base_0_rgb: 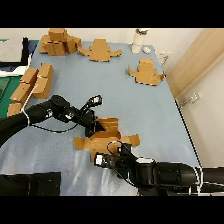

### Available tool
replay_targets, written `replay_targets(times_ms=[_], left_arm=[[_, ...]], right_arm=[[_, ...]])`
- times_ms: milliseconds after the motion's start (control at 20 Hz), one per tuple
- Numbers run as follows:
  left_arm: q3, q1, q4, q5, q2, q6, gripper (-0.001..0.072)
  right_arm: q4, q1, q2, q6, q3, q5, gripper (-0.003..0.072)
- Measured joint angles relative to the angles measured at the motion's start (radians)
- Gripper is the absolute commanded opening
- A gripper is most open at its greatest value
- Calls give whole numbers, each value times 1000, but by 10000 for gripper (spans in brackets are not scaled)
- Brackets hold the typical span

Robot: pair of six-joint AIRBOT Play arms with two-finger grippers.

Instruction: Fold the box.

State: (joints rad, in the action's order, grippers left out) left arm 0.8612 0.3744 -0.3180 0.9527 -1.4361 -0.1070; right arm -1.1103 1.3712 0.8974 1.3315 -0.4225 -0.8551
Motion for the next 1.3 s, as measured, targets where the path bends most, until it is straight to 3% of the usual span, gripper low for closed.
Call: replay_targets(times_ms=[600,700,1300], left_arm=[[0,0,0,0,0,0,12],[0,0,0,0,0,0,12],[0,0,0,0,0,0,12]], right_arm=[[126,0,4,-105,-16,1,443],[130,0,4,-109,-16,1,581],[109,0,4,-115,-39,1,594]])
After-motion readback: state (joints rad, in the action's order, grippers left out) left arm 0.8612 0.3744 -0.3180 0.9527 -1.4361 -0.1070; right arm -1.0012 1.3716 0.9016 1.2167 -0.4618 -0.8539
